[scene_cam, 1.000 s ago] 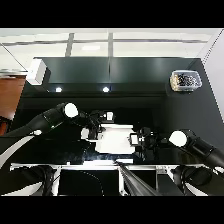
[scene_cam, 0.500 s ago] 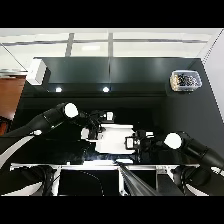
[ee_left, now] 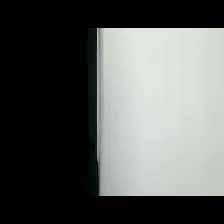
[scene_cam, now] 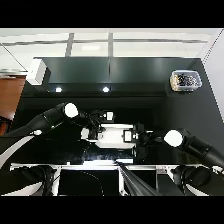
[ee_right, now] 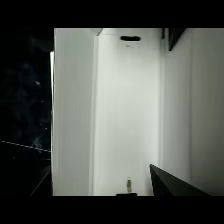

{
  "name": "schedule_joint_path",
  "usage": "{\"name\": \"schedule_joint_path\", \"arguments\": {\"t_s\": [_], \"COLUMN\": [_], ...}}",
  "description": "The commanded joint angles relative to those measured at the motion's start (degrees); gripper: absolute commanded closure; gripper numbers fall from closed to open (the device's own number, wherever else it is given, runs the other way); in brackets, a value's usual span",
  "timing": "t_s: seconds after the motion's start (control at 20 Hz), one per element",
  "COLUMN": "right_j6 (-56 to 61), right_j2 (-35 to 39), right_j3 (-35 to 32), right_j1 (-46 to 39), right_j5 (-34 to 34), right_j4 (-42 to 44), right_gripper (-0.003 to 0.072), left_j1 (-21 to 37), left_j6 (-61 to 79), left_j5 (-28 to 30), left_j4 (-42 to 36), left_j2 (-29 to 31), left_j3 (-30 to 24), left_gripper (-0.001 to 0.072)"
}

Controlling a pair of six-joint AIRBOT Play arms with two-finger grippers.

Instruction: Fold the box and place the chain.

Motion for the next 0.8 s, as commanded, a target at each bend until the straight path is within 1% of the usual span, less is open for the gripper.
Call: {"name": "schedule_joint_path", "arguments": {"t_s": [0.0, 0.25, 0.6, 0.75], "right_j6": [1.6, 2.2, 4.4, 6.1], "right_j2": [1.6, 3.3, 3.3, 3.3], "right_j3": [1.4, 1.4, 1.4, 1.4], "right_j1": [-3.7, -7.3, -7.3, -7.3], "right_j5": [1.1, 3.1, 1.6, 2.5], "right_j4": [-1.7, -1.7, -1.9, -2.5], "right_gripper": [-0.0022, -0.0022, -0.0022, -0.0022], "left_j1": [0.0, 0.0, 0.0, 0.0], "left_j6": [0.0, 0.0, -0.2, -0.2], "left_j5": [0.0, 0.0, 0.0, 0.0], "left_j4": [0.0, -0.2, -0.2, -0.2], "left_j2": [0.0, 0.0, 0.0, 0.0], "left_j3": [0.0, 0.0, 0.0, 0.0], "left_gripper": [0.0682, 0.0683, 0.0683, 0.0683]}}
